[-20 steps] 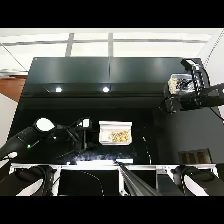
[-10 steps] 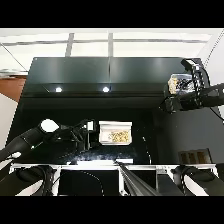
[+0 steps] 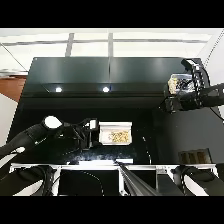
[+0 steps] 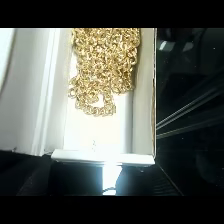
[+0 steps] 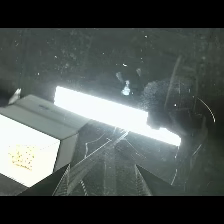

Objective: Fold the box and place the chain.

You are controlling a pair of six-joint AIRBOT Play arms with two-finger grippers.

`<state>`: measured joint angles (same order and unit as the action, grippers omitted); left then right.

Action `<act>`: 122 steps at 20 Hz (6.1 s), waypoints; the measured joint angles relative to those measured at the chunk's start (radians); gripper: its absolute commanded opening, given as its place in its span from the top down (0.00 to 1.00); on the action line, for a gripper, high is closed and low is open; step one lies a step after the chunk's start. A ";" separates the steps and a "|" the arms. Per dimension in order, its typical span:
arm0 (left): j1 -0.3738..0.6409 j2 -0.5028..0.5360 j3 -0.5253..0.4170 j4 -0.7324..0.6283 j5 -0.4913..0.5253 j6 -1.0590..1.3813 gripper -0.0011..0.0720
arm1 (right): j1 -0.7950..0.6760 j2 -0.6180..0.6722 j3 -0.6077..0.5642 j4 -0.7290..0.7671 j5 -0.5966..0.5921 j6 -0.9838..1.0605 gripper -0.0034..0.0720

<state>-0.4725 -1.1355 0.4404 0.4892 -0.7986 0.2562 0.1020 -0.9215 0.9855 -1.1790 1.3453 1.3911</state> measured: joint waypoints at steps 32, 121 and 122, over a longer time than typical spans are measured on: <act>0.000 -0.029 0.013 0.007 -0.014 0.003 0.33 | 0.496 -0.200 -0.104 0.176 -0.281 -0.633 0.02; 0.000 -0.029 0.013 0.007 -0.014 0.003 0.33 | 0.593 -0.219 -0.160 0.105 -0.289 -0.639 0.46; 0.000 -0.029 0.013 0.006 -0.014 0.003 0.33 | 0.588 -0.203 -0.159 0.105 -0.287 -0.616 0.46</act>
<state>-0.4725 -1.1648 0.4538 0.4957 -0.8127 0.2596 0.6903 -1.1244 0.8265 -1.0737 1.0580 0.7753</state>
